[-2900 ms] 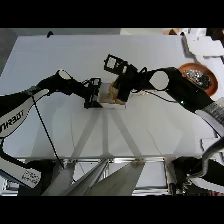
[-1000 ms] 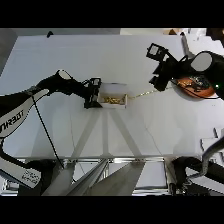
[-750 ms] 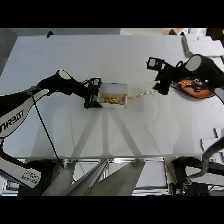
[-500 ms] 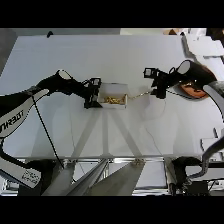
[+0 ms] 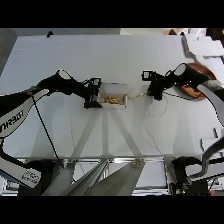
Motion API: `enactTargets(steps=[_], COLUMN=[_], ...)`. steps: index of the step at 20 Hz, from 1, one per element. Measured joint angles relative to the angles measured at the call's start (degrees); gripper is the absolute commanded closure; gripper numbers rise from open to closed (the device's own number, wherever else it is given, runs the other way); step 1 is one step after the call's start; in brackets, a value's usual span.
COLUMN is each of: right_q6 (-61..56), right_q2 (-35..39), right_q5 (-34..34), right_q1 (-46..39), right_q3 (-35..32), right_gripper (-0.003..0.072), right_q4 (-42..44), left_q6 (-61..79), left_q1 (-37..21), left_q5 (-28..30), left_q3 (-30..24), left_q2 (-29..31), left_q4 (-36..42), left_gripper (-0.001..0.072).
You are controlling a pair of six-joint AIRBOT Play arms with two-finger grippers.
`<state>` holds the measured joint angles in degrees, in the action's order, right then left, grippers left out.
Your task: Fold the box and place the chain.
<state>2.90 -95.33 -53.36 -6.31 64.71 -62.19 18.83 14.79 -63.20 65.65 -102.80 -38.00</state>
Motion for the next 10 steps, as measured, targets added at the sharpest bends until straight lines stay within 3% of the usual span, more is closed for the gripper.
enactTargets(steps=[6, 10], right_q6=[-1.90, -3.39], right_q2=[0.00, 3.82], right_q5=[0.55, -0.68], right_q1=[0.11, 0.87], right_q3=[-0.02, -0.07], right_gripper=[0.0680, 0.0679], right_q4=[-0.42, -0.68], left_q6=[0.02, 0.02], left_q1=[0.00, 0.00], left_q5=[0.00, 0.00], left_q3=[0.00, 0.00], left_q2=[0.00, 0.00], left_q4=[0.00, 0.00], left_gripper=[0.0434, 0.0434])
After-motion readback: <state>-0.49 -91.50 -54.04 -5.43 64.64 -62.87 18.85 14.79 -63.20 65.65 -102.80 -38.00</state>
